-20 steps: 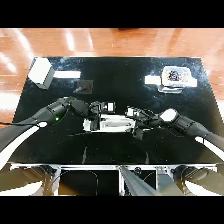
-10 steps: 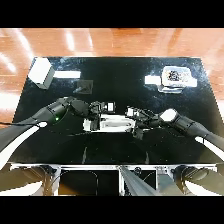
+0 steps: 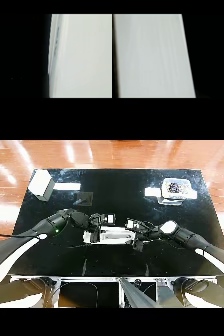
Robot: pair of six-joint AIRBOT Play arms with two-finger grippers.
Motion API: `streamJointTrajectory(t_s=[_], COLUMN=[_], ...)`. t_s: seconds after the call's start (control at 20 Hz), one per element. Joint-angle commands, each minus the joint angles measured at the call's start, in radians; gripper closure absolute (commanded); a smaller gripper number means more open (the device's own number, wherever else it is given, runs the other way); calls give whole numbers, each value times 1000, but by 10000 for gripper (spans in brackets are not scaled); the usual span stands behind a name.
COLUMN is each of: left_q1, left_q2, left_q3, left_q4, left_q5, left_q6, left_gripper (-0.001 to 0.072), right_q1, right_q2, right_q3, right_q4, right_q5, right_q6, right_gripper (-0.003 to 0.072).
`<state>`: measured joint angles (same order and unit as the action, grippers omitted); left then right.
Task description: Fold the box and place the chain.
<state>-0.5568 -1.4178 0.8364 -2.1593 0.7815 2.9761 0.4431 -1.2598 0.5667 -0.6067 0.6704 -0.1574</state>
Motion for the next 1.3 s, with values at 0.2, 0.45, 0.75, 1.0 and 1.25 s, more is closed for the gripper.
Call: streamJointTrajectory(t_s=[0.2, 0.45, 0.75, 1.0, 1.25], left_q1=[0, 0, 8, 31, 107], left_q2=[13, 33, 78, 158, 216], left_q3=[0, 0, 19, 20, 17], left_q4=[4, 5, 32, 275, 304], left_q5=[3, 10, 38, 85, 228], left_q6=[-57, -101, -132, -335, -518], left_gripper=[685, 157, 157, 156, 158], right_q1=[0, 0, 0, 0, 0], right_q2=[-1, -1, -1, -1, -1], right_q3=[1, 1, 1, 1, 1], right_q4=[0, 2, 4, 3, 4], right_q5=[0, -1, 0, -1, 0], right_q6=[1, 5, 18, 23, 23], right_gripper=[177, 178, 177, 177, 176])
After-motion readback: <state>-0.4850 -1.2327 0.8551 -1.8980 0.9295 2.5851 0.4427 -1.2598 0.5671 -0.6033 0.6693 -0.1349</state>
